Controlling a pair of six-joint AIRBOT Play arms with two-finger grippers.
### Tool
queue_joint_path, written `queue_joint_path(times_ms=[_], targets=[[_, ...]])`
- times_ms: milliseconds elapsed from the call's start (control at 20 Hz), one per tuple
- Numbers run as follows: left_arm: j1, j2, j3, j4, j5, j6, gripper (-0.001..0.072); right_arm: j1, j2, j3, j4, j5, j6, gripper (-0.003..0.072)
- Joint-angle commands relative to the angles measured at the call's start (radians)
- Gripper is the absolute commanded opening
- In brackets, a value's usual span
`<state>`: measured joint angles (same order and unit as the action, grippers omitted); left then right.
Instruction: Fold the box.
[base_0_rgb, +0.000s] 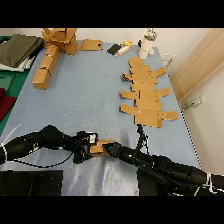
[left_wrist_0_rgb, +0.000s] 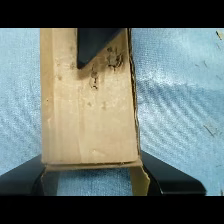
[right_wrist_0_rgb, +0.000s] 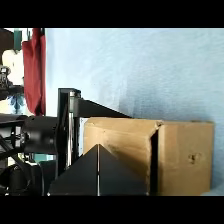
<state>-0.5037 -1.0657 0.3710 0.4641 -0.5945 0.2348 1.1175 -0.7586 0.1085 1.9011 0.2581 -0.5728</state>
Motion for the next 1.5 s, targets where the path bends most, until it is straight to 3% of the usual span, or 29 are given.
queue_joint_path(times_ms=[0, 600, 800, 850, 950, 1100, 1200, 1250, 1350, 1450], targets=[[0.000, 0.001, 0.000, 0.000, 0.000, 0.000, 0.0560, -0.001, -0.008, -0.004, -0.008, -0.005, 0.016, 0.0004], [0.000, 0.001, 0.000, 0.000, 0.000, 0.000, 0.0560, 0.031, -0.021, -0.004, -0.013, -0.090, 0.014, 0.0005], [0.000, 0.000, 0.000, 0.000, 0.000, 0.000, 0.0560, 0.031, 0.026, 0.022, -0.111, -0.116, 0.011, 0.0003], [0.000, 0.000, 0.000, 0.000, 0.000, 0.000, 0.0560, 0.031, 0.060, 0.039, -0.146, -0.178, 0.011, 0.0003], [0.000, 0.000, 0.000, 0.000, 0.000, 0.000, 0.0560, 0.010, 0.143, 0.098, -0.256, -0.415, 0.011, 0.0003], [0.000, 0.001, 0.000, 0.000, 0.000, 0.000, 0.0560, -0.056, 0.230, 0.246, -0.460, -0.929, 0.017, 0.0004], [0.000, 0.001, 0.000, 0.000, 0.000, 0.000, 0.0560, -0.146, 0.217, 0.360, -0.563, -1.297, 0.013, 0.0005], [0.000, 0.001, 0.000, 0.000, 0.000, 0.000, 0.0560, -0.198, 0.193, 0.401, -0.575, -1.418, -0.010, 0.0005], [0.000, 0.001, 0.000, 0.000, 0.000, 0.000, 0.0560, -0.307, 0.128, 0.456, -0.544, -1.509, -0.107, 0.0005], [0.000, 0.001, 0.000, 0.000, -0.008, 0.000, 0.0560, -0.382, 0.058, 0.473, -0.473, -1.453, -0.184, 0.0005]])
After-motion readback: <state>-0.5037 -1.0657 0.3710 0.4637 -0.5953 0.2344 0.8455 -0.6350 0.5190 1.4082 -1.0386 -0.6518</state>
